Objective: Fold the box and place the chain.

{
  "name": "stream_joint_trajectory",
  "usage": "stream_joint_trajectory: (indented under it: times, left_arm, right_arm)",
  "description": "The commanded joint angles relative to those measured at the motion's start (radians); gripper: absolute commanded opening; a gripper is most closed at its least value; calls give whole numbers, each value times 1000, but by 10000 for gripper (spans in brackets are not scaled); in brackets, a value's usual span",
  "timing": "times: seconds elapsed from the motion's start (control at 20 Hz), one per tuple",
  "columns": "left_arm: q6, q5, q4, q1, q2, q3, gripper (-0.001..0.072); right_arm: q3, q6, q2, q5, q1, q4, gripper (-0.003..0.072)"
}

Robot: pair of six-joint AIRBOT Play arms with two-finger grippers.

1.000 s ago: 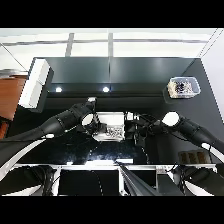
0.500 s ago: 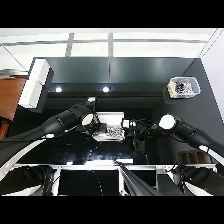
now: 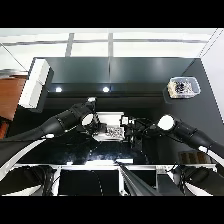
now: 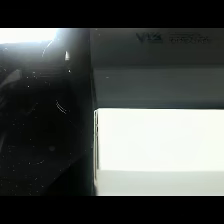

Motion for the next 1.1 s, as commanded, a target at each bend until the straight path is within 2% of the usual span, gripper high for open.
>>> stream_joint_trajectory:
  times: [0.0, 0.05, 0.1, 0.5, 0.55, 0.6, 0.7, 1.05]
  left_arm:
    - [0, -1, 0, 0, 0, 0, 32]
    - [0, -1, 0, 0, 0, 0, 31]
    - [0, -1, 0, 0, 0, 0, 31]
    - [0, 0, 0, 0, 0, 0, 32]
    - [0, -1, 0, 0, 0, 0, 31]
    - [0, -1, 0, 0, 0, 0, 31]
    - [0, -1, 0, 0, 0, 0, 31]
    - [0, -1, 0, 0, 0, 0, 31]
  right_arm:
    - [-1, 48, -1, -5, 1, -11, 303]
    - [-1, 60, -1, 1, 1, -27, 203]
    - [-1, 62, -1, 18, 1, -45, 59]
    - [0, 121, 0, 67, -2, -73, 60]
    - [0, 139, 0, 84, -4, -103, 59]
    - [0, 169, 1, 107, -11, -129, 24]
    - [5, 216, 16, 161, -37, -135, 24]
    - [131, 311, 145, 251, -83, -136, 23]
